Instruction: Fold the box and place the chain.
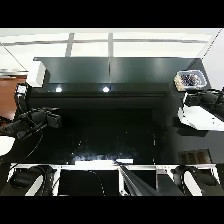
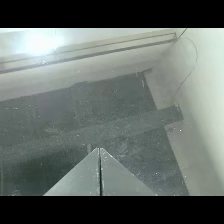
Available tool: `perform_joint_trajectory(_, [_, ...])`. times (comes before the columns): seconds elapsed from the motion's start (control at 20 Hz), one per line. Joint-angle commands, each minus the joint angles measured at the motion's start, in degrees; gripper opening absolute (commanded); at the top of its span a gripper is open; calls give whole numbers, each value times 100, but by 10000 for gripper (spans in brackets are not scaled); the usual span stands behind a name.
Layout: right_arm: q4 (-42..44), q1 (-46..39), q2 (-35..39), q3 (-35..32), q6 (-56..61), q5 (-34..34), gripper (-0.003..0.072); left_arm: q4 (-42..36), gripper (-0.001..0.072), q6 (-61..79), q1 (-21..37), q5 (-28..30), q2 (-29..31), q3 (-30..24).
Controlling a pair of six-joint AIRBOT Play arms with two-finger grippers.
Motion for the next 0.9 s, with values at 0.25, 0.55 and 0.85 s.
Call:
perform_joint_trajectory(0.25, [0, 4, 2, -2, 2, 2, 18, 0, 28, 0, -4, 0, 4, -2])
perform_joint_trajectory(0.55, [0, 4, 2, -2, 2, 2, 18, 0, 29, 0, -4, 0, 4, -2])
perform_joint_trajectory(0.85, [11, 7, 2, -2, 0, -144, 18, -20, 28, 0, -7, 374, 4, -2])
